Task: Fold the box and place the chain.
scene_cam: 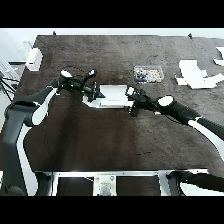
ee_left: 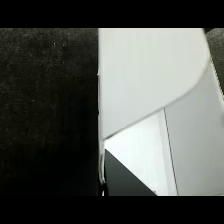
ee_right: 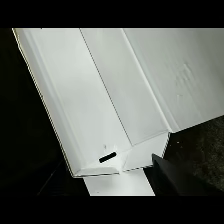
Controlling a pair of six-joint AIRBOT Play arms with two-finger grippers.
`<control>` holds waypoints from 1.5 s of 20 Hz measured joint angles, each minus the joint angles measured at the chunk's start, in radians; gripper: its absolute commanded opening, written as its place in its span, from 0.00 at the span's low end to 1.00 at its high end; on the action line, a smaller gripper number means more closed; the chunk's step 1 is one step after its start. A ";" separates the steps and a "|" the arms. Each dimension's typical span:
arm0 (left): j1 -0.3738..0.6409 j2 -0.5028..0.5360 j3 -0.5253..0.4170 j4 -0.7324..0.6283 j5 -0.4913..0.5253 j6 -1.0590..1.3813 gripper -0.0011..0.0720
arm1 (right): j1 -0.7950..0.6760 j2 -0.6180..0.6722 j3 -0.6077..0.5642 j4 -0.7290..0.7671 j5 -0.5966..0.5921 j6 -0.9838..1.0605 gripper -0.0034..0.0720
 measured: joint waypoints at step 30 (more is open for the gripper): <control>0.000 0.000 0.000 0.000 0.058 0.000 0.04 | -0.167 -0.251 0.245 0.119 0.355 -0.241 0.85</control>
